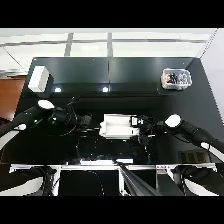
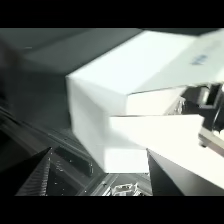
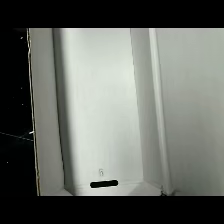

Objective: Fold the box and place the chain.

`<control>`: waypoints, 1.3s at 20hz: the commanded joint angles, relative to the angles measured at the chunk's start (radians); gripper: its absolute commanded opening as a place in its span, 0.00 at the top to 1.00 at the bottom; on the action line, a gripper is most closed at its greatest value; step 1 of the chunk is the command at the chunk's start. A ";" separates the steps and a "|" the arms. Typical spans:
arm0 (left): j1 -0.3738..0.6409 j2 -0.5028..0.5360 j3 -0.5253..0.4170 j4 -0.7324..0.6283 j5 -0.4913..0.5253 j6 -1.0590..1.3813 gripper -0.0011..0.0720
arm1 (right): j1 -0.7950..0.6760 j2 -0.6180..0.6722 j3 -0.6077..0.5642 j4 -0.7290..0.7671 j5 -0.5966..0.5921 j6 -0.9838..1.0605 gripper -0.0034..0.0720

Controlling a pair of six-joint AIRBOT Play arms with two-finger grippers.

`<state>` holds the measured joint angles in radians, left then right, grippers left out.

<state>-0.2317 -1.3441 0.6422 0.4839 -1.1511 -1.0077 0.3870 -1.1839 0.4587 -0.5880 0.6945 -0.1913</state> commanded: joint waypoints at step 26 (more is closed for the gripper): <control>-0.441 -0.003 0.185 0.596 0.306 -0.780 0.44 | 0.001 0.000 0.000 0.000 0.000 0.000 0.95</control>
<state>-0.6258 -1.3460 0.8242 0.9619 -0.8810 -1.6650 0.3870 -1.1839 0.4587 -0.5884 0.6945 -0.1909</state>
